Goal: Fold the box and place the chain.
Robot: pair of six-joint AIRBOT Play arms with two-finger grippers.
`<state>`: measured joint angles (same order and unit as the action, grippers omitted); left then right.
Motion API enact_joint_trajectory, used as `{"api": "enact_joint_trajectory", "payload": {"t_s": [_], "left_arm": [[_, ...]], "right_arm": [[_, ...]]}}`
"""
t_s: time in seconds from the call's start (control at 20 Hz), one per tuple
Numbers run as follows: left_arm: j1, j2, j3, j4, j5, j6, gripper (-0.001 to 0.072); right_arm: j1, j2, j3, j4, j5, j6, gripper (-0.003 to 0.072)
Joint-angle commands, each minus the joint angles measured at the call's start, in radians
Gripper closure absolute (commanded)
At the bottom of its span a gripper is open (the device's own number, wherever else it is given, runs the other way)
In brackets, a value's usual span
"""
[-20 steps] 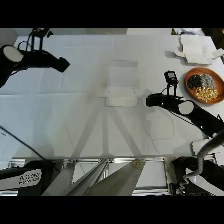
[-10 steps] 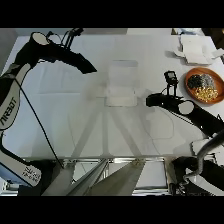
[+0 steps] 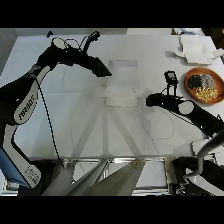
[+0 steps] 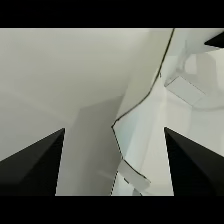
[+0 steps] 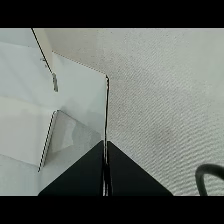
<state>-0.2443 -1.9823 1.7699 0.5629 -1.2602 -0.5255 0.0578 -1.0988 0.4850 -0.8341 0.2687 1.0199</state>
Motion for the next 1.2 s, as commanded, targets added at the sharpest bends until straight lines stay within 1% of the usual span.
{"api": "enact_joint_trajectory", "payload": {"t_s": [0.0, 0.2, 0.3, 0.35, 0.4, 0.6, 0.7, 0.8, 0.85, 0.95, 1.1, 1.15], "left_arm": [[-0.026, -0.015, 0.003, -0.004, 0.042, 0.006, 0.0015], [-0.067, -0.025, 0.003, 0.105, 0.04, 0.01, 0.0016], [-0.078, -0.029, 0.003, 0.107, 0.036, 0.032, 0.0018], [-0.083, -0.029, 0.003, 0.108, 0.037, 0.033, 0.0045], [-0.089, -0.03, 0.003, 0.109, 0.036, 0.05, 0.0096], [-0.107, -0.032, 0.002, 0.136, 0.04, 0.085, 0.01], [-0.108, -0.039, 0.002, 0.142, 0.031, 0.085, 0.0224], [-0.108, -0.045, 0.002, 0.142, 0.021, 0.089, 0.023], [-0.108, -0.047, 0.002, 0.142, 0.016, 0.104, 0.0301], [-0.108, -0.049, 0.002, 0.141, 0.014, 0.134, 0.057], [-0.107, -0.05, 0.002, 0.141, 0.014, 0.17, 0.0696], [-0.107, -0.051, 0.002, 0.141, 0.014, 0.171, 0.0695]], "right_arm": [[0.001, 0.0, 0.0, 0.0, 0.0, 0.0, 0.0676], [0.001, 0.0, 0.0, 0.0, 0.0, 0.0, 0.0676], [0.001, 0.0, 0.0, 0.0, 0.0, 0.0, 0.0676], [0.001, 0.0, 0.0, 0.0, 0.0, 0.0, 0.0676], [0.001, 0.0, 0.0, 0.0, 0.0, 0.0, 0.0676], [0.001, 0.0, 0.0, 0.0, 0.0, 0.0, 0.0676], [0.001, 0.0, 0.0, 0.0, 0.0, 0.0, 0.0676], [0.001, 0.0, 0.0, 0.0, 0.0, 0.0, 0.0676], [0.001, 0.0, 0.0, 0.0, 0.0, 0.0, 0.0676], [0.001, 0.0, 0.0, 0.0, 0.0, 0.0, 0.0676], [0.001, 0.0, 0.0, 0.0, 0.0, 0.0, 0.0676], [0.001, 0.0, 0.0, 0.0, 0.0, 0.0, 0.0676]]}}
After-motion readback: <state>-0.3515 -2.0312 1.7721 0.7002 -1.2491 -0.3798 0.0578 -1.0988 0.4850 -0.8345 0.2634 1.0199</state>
